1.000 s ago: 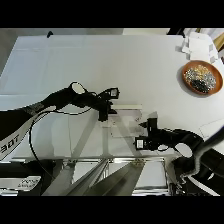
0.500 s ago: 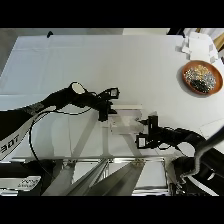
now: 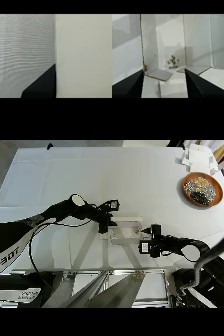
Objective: Fold the box and place the chain.
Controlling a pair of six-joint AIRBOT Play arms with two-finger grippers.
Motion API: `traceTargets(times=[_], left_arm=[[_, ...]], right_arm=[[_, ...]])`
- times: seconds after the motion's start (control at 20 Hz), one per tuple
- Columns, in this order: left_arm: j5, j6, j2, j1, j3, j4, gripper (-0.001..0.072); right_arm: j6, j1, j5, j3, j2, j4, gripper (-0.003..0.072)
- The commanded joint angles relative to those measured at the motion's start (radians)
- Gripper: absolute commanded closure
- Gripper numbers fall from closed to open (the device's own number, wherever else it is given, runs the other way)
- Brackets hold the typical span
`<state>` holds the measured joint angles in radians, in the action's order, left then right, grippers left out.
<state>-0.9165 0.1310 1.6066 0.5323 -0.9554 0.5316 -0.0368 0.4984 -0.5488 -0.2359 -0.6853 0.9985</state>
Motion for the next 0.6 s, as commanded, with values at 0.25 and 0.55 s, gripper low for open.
traceTargets(times=[0.25,0.55], left_arm=[[0.000,0.000,0.000,0.000,0.000,0.000,0.0699],[0.000,0.000,0.000,0.000,0.000,0.000,0.0699]], right_arm=[[0.011,-0.115,-0.040,-0.082,-0.072,-0.061,0.0159],[0.206,-0.177,-0.151,-0.098,-0.132,-0.249,0.0138]])
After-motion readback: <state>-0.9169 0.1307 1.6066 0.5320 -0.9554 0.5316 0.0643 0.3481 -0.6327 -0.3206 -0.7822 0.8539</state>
